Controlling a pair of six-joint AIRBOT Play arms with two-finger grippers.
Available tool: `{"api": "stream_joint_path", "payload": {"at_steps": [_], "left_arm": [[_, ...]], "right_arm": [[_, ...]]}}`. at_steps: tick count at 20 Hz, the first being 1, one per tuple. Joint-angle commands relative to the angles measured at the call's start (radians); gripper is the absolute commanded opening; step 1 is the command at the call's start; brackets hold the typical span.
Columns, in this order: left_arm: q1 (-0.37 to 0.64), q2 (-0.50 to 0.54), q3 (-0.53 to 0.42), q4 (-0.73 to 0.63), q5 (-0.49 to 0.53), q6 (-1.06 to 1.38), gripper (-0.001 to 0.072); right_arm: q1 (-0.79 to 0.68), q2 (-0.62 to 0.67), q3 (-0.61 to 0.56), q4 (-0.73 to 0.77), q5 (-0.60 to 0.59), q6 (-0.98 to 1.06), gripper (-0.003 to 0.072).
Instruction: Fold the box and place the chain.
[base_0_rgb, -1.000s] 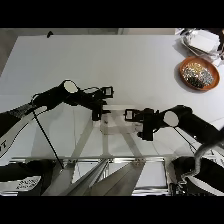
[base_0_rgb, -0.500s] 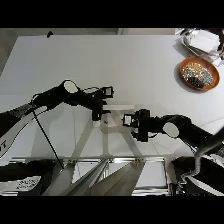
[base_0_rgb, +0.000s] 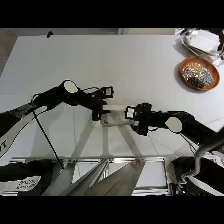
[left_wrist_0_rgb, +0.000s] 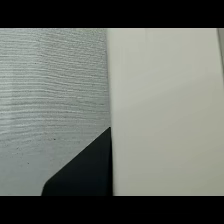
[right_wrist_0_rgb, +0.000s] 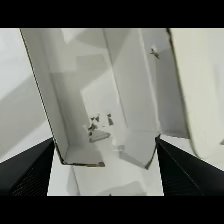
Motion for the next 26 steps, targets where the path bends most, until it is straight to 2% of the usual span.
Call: {"api": "stream_joint_path", "payload": {"at_steps": [1, 8, 12, 16, 21, 26], "left_arm": [[0.0, 0.0, 0.0, 0.0, 0.0, 0.0, 0.0014], [0.0, 0.0, 0.0, 0.0, 0.0, 0.0, 0.0014], [0.0, 0.0, 0.0, 0.0, 0.0, 0.0, 0.0014], [0.0, 0.0, 0.0, 0.0, 0.0, 0.0, 0.0014], [0.0, 0.0, 0.0, 0.0, 0.0, 0.0, 0.0014], [0.0, 0.0, 0.0, 0.0, 0.0, 0.0, 0.0014]], "right_arm": [[-0.023, 0.0, 0.003, 0.064, -0.017, -0.091, 0.0693], [-0.083, -0.022, 0.003, 0.132, -0.01, -0.13, 0.0689], [-0.096, -0.023, 0.003, 0.154, 0.037, -0.13, 0.0687], [-0.096, -0.042, 0.003, 0.223, 0.036, -0.258, 0.0678], [-0.096, -0.129, 0.003, 0.343, 0.027, -0.407, 0.0678], [-0.124, -0.139, 0.003, 0.426, 0.037, -0.497, 0.0676]]}}
